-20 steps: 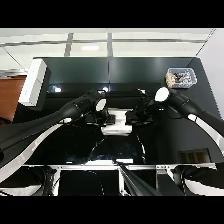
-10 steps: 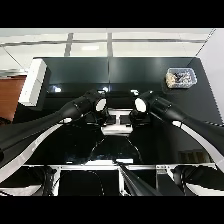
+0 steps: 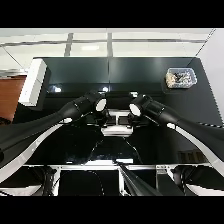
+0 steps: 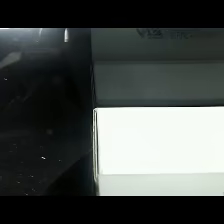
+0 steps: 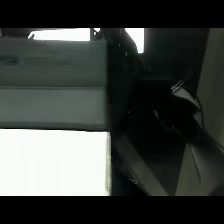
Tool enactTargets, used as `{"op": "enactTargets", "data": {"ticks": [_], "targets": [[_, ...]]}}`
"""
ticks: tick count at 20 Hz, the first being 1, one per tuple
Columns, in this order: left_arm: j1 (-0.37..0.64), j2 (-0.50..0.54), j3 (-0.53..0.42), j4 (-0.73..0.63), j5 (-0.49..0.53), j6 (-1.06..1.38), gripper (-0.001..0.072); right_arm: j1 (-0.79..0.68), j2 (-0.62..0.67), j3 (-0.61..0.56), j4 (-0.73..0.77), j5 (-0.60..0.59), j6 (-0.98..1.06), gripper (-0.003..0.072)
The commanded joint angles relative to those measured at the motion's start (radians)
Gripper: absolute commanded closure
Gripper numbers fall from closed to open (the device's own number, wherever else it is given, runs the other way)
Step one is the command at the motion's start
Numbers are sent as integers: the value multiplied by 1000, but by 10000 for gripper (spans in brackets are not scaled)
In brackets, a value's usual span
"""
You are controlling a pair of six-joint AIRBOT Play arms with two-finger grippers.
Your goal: Fold the box and place the chain.
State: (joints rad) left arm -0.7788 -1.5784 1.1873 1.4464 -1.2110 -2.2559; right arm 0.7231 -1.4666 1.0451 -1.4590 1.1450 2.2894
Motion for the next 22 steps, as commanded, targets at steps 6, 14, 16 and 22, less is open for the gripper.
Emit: {"op": "enactTargets", "data": {"ticks": [6,14,16,22], "targets": [[1,-1,0,5,2,0,681,6,-4,5,19,0,4,476],[1,-1,0,8,3,1,681,6,-3,8,18,-1,-39,671],[1,-1,0,8,3,1,681,-4,5,13,18,3,-41,422],[2,-1,0,19,16,-8,681,-46,123,97,18,159,-260,363]]}}
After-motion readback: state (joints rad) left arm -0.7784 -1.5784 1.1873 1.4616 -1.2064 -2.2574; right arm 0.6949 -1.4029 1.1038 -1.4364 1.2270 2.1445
